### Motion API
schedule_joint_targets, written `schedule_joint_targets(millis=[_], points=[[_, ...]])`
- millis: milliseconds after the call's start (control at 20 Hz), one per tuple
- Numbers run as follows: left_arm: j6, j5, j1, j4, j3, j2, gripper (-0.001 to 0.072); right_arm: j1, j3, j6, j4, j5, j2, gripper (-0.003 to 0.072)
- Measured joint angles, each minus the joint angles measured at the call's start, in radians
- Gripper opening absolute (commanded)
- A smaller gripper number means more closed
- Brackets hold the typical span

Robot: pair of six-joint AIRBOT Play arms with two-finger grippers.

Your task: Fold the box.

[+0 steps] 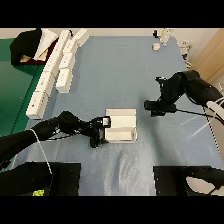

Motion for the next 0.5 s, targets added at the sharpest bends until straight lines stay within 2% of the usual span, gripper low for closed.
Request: schedule_joint_targets(millis=[150,250,400,500], points=[[0.000,0.000,0.000,0.000,0.000,0.000,0.0471,-0.150,0.000,-0.292,0.360,0.053,-0.101,0.0000],[0.000,0.000,0.000,0.000,0.000,0.000,0.0471,-0.203,0.005,-0.422,0.526,0.055,-0.160,0.0000],[0.000,0.000,0.000,0.000,0.000,0.000,0.0471,-0.212,0.009,-0.566,0.658,-0.007,-0.220,0.0000],[0.000,0.000,0.000,0.000,0.000,0.000,0.0471,-0.195,0.010,-0.643,0.694,-0.040,-0.238,0.0000]])
